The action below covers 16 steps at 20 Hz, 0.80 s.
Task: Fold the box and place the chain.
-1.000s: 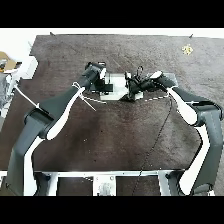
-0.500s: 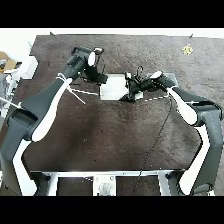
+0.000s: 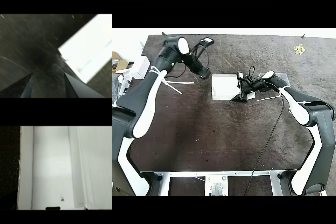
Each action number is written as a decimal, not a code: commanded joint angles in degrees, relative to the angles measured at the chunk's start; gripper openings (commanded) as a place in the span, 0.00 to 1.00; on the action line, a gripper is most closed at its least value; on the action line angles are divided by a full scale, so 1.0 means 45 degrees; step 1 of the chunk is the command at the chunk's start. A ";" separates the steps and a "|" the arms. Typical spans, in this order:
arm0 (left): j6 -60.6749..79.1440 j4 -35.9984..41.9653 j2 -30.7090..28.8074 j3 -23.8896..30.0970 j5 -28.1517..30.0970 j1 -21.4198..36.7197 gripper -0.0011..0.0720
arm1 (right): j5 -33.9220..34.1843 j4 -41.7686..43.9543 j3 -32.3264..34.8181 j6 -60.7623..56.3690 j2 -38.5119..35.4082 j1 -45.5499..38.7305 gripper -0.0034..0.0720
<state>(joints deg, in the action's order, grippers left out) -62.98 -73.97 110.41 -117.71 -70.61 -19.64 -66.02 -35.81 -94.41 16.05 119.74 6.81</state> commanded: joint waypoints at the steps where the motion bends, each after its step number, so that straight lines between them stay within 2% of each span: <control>1: 0.1559 0.1447 0.0029 0.0019 0.0937 0.0393 0.61 | 0.0005 0.0005 0.0005 -0.0005 0.0005 0.0005 0.72; 3: 0.3832 0.2089 0.0073 0.0685 0.1292 0.0529 0.61 | 0.0005 0.0005 0.0005 -0.0005 0.0005 0.0005 0.72; 4: 0.5144 0.2968 0.0126 0.1117 0.1277 0.0782 0.62 | 0.0000 0.0005 0.0005 -0.0005 0.0005 0.0010 0.72; 5: 0.6382 0.4007 0.0165 0.1564 0.1205 0.1103 0.81 | 0.0000 0.0005 0.0005 -0.0005 0.0005 0.0005 0.72; 8: 0.9811 0.7786 0.0549 0.2535 0.0529 0.2438 0.83 | 0.0005 0.0000 0.0005 -0.0005 0.0005 0.0005 0.72; 11: 1.2405 1.0302 0.1360 0.2671 -0.1214 0.3575 0.83 | 0.0005 0.0005 0.0005 0.0000 0.0005 0.0010 0.72; 12: 1.3080 1.0729 0.1700 0.2681 -0.1671 0.3798 0.84 | 0.0005 0.0005 0.0005 -0.0005 0.0005 0.0005 0.72; 13: 1.3561 1.0919 0.1962 0.2681 -0.1991 0.3910 0.94 | 0.0000 0.0005 0.0005 -0.0005 0.0005 0.0010 0.72; 15: 1.4848 1.0919 0.2497 0.2705 -0.2540 0.3905 0.95 | 0.0000 0.0005 0.0005 -0.0005 0.0005 0.0010 0.72; 16: 1.5402 1.0967 0.2715 0.2705 -0.2599 0.3818 1.00 | 0.0000 0.0005 0.0005 -0.0005 0.0005 0.0010 0.72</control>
<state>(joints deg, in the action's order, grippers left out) -4.38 -29.30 119.61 -105.93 -77.80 -3.38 -66.00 -35.81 -94.41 16.03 119.74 6.81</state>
